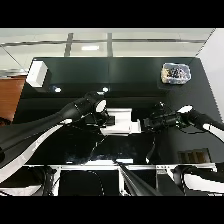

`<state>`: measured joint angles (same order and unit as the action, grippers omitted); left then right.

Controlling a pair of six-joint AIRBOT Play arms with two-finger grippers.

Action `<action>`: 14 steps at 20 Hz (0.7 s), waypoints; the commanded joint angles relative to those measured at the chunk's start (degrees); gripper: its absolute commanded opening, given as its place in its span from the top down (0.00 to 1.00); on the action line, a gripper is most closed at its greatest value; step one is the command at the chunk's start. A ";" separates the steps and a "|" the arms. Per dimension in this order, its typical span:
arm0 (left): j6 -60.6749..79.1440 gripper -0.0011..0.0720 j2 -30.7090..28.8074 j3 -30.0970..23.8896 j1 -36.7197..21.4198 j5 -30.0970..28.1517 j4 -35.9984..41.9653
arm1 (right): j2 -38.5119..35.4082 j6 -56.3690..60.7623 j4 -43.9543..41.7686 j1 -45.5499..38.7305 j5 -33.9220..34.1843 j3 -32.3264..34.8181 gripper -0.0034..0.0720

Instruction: Fold the box and place the chain.

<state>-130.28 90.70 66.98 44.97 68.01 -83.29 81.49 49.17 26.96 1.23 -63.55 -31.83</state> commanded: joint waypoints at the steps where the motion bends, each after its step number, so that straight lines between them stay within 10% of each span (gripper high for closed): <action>1: -0.02 0.95 0.02 0.00 -0.02 -0.04 0.00 | 0.02 -1.22 -1.03 0.07 -5.75 -1.97 0.35; 5: -0.02 0.95 0.02 0.00 -0.02 -0.02 0.00 | 0.00 -1.01 -2.34 0.15 -9.73 -4.87 0.34; 7: -0.02 0.95 0.02 0.00 -0.02 -0.02 0.02 | 0.00 -0.74 -3.39 0.15 -10.27 -5.11 0.12; 14: -0.02 0.95 0.02 0.00 -0.02 -0.02 0.02 | -0.09 2.19 -4.87 2.03 -11.13 -6.97 0.39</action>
<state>-130.30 90.70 66.98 44.97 68.01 -83.26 81.49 49.67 22.83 2.37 -74.28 -37.76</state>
